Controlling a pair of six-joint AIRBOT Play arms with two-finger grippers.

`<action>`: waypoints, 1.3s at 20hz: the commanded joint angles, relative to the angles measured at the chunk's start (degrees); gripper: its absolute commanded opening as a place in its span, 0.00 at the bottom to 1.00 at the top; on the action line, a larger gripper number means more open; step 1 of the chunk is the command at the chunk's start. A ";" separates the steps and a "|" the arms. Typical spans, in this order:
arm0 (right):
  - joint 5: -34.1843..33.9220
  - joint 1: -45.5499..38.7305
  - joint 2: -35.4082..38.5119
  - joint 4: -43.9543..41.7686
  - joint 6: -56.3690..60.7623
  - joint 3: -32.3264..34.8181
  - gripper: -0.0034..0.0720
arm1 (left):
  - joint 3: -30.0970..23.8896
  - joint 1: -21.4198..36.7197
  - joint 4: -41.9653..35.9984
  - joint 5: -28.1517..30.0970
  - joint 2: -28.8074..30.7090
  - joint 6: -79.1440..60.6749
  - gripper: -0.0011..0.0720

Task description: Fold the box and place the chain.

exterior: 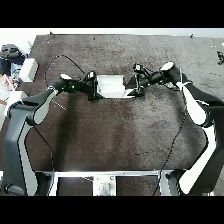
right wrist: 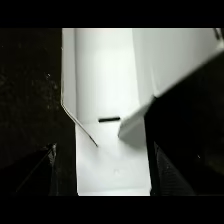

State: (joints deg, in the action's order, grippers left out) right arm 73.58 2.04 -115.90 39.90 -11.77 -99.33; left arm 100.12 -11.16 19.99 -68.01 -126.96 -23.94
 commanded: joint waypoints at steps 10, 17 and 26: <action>-8.90 4.50 2.49 -17.70 5.33 -0.04 0.06 | 0.00 -0.04 0.22 -0.33 -0.02 -0.11 0.50; -23.43 5.62 -0.46 -14.12 5.33 -0.04 0.06 | 0.00 -0.04 0.20 -0.33 -0.02 -0.11 0.50; -18.47 5.62 -2.12 -6.64 5.33 -0.04 0.06 | 0.00 -0.04 0.17 0.00 -0.02 -0.11 0.50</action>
State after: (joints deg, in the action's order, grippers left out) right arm 54.26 7.62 -117.75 29.89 -6.46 -99.37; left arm 100.14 -11.22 20.21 -68.29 -126.96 -24.03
